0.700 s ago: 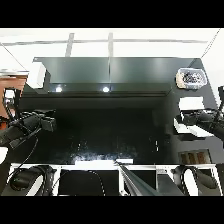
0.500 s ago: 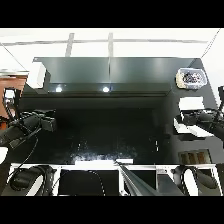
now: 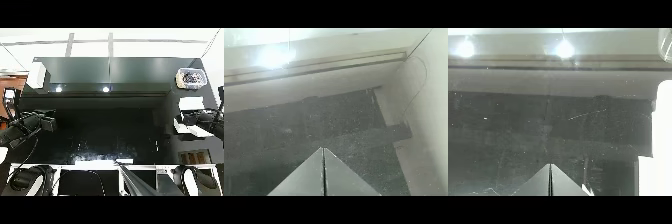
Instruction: Fold the box and place the chain.
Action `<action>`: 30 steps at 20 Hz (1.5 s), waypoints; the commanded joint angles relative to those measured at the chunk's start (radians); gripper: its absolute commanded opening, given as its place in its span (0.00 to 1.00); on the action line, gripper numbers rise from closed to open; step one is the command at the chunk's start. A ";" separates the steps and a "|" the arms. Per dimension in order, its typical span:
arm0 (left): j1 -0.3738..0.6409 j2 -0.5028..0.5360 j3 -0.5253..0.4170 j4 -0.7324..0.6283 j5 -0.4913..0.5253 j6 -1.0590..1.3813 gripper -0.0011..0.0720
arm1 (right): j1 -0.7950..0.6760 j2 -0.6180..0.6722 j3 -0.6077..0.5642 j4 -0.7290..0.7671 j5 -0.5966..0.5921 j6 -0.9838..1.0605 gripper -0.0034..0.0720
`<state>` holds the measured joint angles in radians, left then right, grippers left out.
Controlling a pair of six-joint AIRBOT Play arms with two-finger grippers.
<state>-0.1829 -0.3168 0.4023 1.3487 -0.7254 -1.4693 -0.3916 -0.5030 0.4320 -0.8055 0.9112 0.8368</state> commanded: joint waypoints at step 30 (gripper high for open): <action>-0.002 -0.140 0.000 -0.004 0.287 -0.001 0.98 | -0.293 -0.707 0.546 -0.572 -0.095 0.479 1.00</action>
